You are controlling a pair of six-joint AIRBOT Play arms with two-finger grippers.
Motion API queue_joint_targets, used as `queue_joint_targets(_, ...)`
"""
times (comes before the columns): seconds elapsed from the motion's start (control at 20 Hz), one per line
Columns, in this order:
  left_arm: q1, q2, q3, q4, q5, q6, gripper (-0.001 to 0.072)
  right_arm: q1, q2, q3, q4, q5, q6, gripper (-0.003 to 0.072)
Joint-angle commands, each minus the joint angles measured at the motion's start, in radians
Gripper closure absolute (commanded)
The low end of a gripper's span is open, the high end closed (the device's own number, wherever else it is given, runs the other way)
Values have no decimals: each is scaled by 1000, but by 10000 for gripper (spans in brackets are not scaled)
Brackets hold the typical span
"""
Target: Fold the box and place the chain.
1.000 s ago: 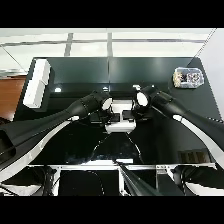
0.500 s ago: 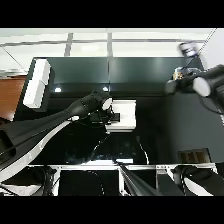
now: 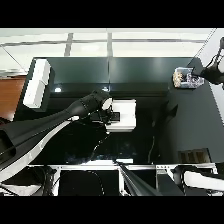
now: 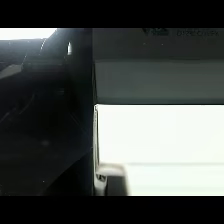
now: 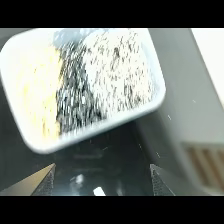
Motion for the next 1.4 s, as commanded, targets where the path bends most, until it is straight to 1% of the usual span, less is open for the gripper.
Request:
queue_joint_targets(0.0, 1, -1, 0, -2, -16, 0, 682, -58, -238, 291, 133, 136, 14, 5)
queue_joint_targets(0.05, 1, -1, 0, 0, -15, 0, 681, -58, -299, 378, 114, 185, 48, 5)
queue_joint_targets(0.15, 1, -1, 0, 1, -6, 0, 681, -59, -392, 503, 79, 246, 140, 5)
queue_joint_targets(0.25, 1, -1, 0, 1, -6, 0, 681, -60, -459, 576, 73, 272, 207, 5)
queue_joint_targets(0.35, 1, -1, 0, 1, -6, 0, 682, -66, -508, 623, 70, 286, 243, 5)
queue_joint_targets(0.65, 1, -1, 0, 1, 2, 0, 681, -70, -557, 636, 53, 283, 288, 5)
queue_joint_targets(0.8, 1, -1, 0, 1, 2, 0, 681, -78, -579, 636, 53, 303, 300, 5)
queue_joint_targets(0.95, 1, -1, 0, 0, 2, 0, 681, -79, -605, 636, 26, 305, 300, 5)
queue_joint_targets(1.05, 1, -1, 0, 0, 3, 0, 681, -82, -619, 636, 24, 279, 299, 5)
queue_joint_targets(1.2, 1, -1, 0, 0, 2, 0, 681, -82, -629, 636, 29, 204, 295, 10)
queue_joint_targets(1.25, 1, -1, 0, 0, 2, 0, 681, -82, -629, 636, 28, 195, 295, 150)
queue_joint_targets(1.3, 1, -1, 0, 0, 2, 0, 681, -82, -629, 636, 27, 197, 295, 211)
queue_joint_targets(1.35, 1, -1, 0, 0, 3, 0, 681, -83, -628, 636, 26, 203, 294, 298)
